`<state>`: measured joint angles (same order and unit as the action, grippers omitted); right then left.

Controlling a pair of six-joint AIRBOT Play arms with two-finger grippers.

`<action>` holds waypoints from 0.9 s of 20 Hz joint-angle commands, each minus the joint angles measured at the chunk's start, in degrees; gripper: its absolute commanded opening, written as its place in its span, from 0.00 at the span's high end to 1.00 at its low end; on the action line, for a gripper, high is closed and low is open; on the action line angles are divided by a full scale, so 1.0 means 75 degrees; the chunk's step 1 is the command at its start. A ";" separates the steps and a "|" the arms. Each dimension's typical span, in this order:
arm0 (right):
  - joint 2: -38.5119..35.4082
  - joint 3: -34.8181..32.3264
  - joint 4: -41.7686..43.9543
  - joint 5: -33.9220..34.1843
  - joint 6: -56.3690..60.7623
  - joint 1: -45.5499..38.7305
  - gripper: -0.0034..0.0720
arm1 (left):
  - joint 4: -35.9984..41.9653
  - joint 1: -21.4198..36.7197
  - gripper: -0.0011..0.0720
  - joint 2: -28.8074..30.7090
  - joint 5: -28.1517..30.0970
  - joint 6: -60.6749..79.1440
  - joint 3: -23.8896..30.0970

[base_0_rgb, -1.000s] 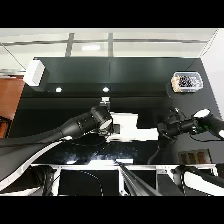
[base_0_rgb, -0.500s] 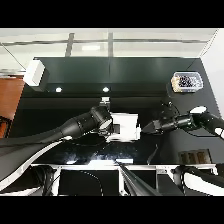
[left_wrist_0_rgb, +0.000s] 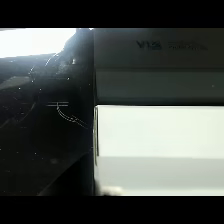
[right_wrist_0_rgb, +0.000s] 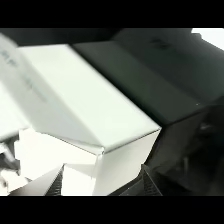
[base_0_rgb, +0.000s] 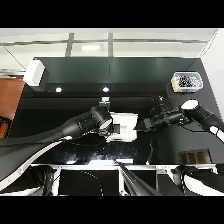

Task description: Fold the box and place the chain.

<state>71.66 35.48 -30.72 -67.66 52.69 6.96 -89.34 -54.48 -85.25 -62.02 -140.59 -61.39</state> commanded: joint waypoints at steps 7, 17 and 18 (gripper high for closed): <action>-0.0408 0.0833 -0.4744 0.2022 0.6414 0.3468 0.22 | 0.0000 -0.0006 0.95 -0.0003 0.0003 0.0000 -0.0003; -0.0061 0.1448 -0.6834 0.1306 1.0663 0.4762 0.58 | 0.0000 -0.0006 0.95 -0.0003 0.0003 0.0000 -0.0003; 0.0015 0.1454 -0.6828 0.1247 1.0666 0.4826 0.60 | 0.0000 -0.0006 0.95 -0.0003 0.0003 0.0000 -0.0003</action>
<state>70.37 46.02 -79.88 -56.69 127.68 41.67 -89.32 -54.48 -85.25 -62.02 -140.55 -61.39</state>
